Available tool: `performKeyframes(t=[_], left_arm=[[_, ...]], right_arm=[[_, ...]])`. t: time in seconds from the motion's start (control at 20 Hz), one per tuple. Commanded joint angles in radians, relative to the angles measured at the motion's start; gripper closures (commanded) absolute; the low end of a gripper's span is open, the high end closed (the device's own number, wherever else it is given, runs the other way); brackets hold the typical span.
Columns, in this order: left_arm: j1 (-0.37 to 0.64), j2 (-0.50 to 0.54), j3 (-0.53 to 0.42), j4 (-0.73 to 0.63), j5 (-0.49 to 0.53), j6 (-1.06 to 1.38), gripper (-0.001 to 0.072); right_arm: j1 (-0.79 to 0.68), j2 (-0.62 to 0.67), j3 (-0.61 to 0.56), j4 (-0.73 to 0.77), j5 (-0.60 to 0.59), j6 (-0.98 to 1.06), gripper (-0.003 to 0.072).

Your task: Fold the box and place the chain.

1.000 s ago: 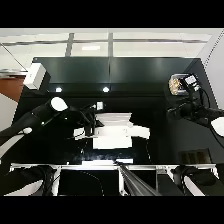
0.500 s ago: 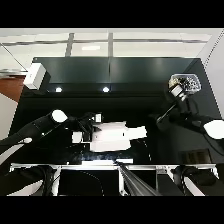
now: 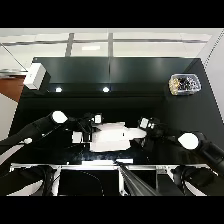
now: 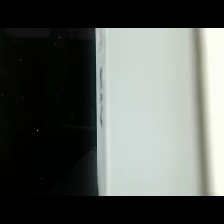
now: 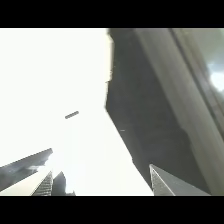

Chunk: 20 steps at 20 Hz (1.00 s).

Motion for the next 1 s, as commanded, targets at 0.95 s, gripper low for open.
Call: performKeyframes(t=[0.95], left_arm=[[-0.001,-0.001,-0.001,0.0,0.004,0.0,0.068]], right_arm=[[0.18,-0.231,0.046,0.188,-0.044,-0.243,-0.0021]])
